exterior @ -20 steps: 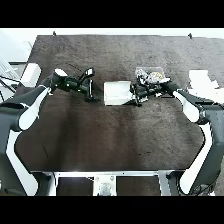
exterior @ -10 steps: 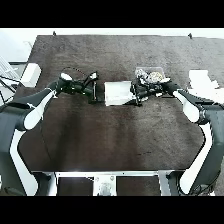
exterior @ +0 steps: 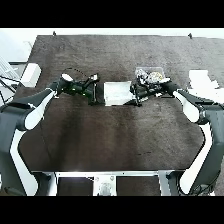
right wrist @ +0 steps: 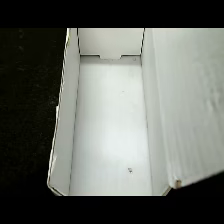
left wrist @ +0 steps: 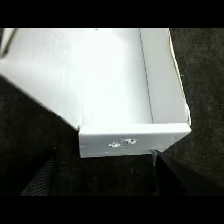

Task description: Fold the box and place the chain.

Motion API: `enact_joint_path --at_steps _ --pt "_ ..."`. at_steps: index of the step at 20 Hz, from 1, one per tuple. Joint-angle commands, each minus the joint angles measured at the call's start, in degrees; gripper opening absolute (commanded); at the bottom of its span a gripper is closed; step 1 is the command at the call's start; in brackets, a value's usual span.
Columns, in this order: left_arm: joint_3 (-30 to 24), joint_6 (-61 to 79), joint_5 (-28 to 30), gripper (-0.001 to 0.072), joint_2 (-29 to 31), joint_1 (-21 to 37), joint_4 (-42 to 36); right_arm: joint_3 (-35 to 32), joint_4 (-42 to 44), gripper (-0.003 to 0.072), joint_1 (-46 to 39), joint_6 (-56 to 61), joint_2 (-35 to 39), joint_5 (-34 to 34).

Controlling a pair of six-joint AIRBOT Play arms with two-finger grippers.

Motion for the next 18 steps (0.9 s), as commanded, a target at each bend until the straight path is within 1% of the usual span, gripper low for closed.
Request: enact_joint_path --at_steps 1,3,9,15,18 --pt "0.0 -0.61 -2.32 0.072 0.02 0.04 0.2 0.0 0.0 0.0583 0.02 0.02 0.02 -0.04" --pt "0.02 -1.4 -4.0 0.072 0.02 0.26 0.46 0.0 0.0 0.0582 0.02 0.02 0.02 -0.04" --pt "0.02 -1.7 -3.85 0.072 0.02 0.26 -0.46 0.0 0.0 0.0582 0.02 0.02 0.02 -0.07" --pt "0.09 -0.46 0.94 0.072 -0.63 -1.51 -2.58 0.0 0.0 0.0583 0.02 0.02 0.02 -0.04" --pt "0.13 0.22 1.49 0.072 -1.7 -1.99 -4.59 0.0 0.0 0.0583 0.02 0.0 0.02 -0.04"
